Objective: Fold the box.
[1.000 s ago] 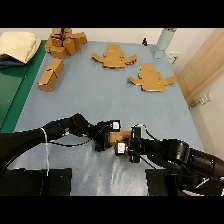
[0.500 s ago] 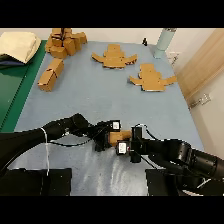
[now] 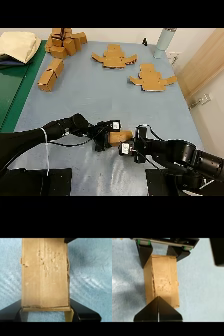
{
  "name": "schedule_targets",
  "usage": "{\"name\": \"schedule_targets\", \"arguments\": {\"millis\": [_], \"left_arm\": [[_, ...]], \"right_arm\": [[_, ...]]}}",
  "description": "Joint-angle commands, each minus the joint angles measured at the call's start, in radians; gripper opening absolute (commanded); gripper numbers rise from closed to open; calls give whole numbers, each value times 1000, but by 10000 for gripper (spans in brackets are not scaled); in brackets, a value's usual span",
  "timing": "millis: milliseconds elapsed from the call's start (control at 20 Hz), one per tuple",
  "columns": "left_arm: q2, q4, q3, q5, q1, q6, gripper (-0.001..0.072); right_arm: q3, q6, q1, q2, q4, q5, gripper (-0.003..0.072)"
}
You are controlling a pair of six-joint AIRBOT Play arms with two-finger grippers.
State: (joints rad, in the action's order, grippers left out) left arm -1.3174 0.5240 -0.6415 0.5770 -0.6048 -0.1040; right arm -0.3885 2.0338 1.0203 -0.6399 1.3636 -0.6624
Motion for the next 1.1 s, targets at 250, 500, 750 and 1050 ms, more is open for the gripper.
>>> {"name": "schedule_targets", "arguments": {"millis": [250, 500, 750, 1050], "left_arm": [[0, 0, 1, 0, 0, 0, 525], [0, 0, 1, 0, 0, 0, 525], [0, 0, 1, 0, 0, 0, 525], [0, 0, 1, 0, 0, 0, 525]], "right_arm": [[3, -18, -1, -37, -6, 0, 4], [0, -18, 0, -36, -6, 4, 4], [-6, -31, -1, 43, -38, -19, 4], [-16, -407, -1, 61, -151, -163, 4]]}}
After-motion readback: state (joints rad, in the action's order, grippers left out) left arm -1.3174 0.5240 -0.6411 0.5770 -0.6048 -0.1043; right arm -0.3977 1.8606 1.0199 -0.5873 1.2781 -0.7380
